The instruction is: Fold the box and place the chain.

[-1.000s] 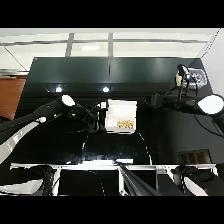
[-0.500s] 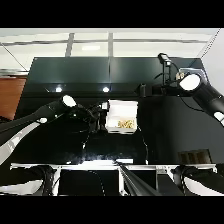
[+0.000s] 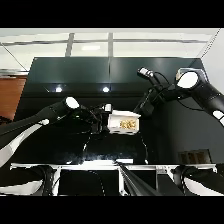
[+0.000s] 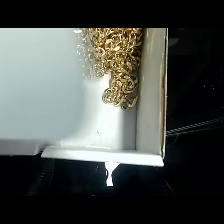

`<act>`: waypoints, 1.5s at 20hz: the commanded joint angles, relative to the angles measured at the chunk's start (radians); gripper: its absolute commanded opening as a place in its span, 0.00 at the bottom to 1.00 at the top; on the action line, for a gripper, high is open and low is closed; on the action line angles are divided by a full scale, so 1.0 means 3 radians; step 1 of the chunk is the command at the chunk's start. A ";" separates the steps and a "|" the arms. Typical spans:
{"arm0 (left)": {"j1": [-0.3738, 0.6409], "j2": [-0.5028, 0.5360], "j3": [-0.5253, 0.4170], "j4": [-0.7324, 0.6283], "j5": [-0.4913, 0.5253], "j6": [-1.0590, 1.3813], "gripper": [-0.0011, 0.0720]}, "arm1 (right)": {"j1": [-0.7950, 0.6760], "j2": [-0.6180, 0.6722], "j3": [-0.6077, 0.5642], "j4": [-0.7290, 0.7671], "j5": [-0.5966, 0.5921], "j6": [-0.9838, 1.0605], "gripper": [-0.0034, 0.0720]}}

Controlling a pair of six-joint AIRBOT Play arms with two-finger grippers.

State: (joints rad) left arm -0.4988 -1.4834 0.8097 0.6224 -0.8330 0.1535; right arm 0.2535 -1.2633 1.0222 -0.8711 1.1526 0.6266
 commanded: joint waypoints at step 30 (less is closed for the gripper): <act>-0.0004 -0.0001 -0.0001 0.0006 0.0009 -0.0003 0.68 | 0.0294 0.0066 -0.0467 0.0270 -0.0159 -0.0891 0.39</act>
